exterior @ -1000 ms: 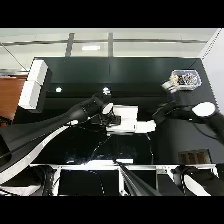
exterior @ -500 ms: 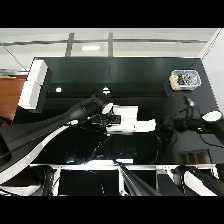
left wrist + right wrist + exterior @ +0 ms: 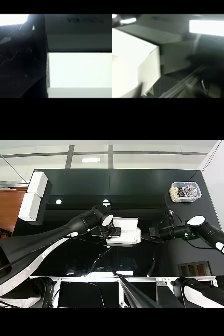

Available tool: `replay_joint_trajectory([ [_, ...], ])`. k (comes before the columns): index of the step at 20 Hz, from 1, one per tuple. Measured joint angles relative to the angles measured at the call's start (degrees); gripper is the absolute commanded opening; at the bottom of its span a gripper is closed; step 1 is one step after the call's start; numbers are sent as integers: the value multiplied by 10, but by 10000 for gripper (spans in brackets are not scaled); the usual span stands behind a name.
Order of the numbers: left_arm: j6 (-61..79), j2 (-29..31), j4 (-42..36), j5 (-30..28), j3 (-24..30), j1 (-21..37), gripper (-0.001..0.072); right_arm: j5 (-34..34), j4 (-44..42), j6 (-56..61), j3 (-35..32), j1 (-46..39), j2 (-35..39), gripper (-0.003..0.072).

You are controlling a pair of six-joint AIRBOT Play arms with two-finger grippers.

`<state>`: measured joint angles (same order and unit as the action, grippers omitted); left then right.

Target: Fold the box and place the chain.

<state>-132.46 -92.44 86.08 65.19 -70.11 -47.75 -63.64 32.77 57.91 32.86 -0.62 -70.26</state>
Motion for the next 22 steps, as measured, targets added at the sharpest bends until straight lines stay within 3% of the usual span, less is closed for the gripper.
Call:
replay_joint_trajectory([
  [5, 0, 0, 0, 0, 0, 0, 31, -58, -9, -12, 46, 9, -3, 618],
  [8, 0, 0, 0, 0, 0, 0, 31, -60, -10, 3, 54, 30, -4, 616],
  [9, 0, 0, 0, 0, 0, 0, 31, -54, -10, 12, 56, 41, -4, 515],
  [10, 0, 0, 0, 0, 0, 0, 31, -46, -11, 23, 56, 51, -4, 488],
  [16, 0, 0, 0, -1, 0, 0, 30, 10, 20, 100, 60, 115, -4, 486],
  [22, 0, 0, 0, -2, 0, 0, 31, 66, 119, 221, 87, 184, -4, 486],
])
